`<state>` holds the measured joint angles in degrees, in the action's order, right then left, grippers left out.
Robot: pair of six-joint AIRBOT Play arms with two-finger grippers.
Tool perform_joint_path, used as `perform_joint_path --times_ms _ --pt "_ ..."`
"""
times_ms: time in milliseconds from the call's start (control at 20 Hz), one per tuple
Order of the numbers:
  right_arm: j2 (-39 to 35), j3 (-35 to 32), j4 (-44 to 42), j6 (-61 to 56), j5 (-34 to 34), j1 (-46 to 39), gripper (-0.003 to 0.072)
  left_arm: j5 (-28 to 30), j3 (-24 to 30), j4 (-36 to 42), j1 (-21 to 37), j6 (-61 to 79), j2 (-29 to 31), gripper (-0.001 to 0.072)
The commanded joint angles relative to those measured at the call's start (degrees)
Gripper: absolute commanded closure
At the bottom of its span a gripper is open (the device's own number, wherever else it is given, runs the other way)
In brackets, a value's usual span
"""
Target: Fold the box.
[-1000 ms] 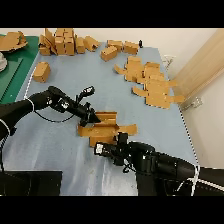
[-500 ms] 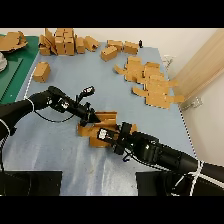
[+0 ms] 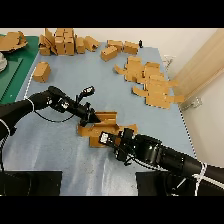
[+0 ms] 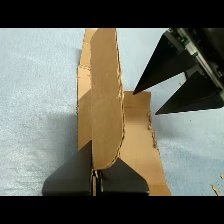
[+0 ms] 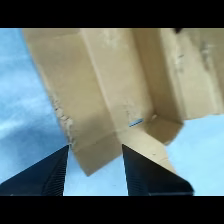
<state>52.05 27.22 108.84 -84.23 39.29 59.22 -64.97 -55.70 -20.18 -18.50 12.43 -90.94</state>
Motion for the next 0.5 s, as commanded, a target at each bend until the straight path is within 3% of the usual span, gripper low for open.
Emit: perform_joint_path --times_ms 0,450 --pt "0.63 -0.83 -1.62 1.84 -1.7 0.31 0.0183 0.04 -0.07 0.0 -0.04 0.02 -0.02 0.0698" --pt "3.32 -0.81 2.82 4.04 -6.21 0.02 0.0184 0.0 -0.07 0.0 -0.04 0.0 -0.02 0.0698"
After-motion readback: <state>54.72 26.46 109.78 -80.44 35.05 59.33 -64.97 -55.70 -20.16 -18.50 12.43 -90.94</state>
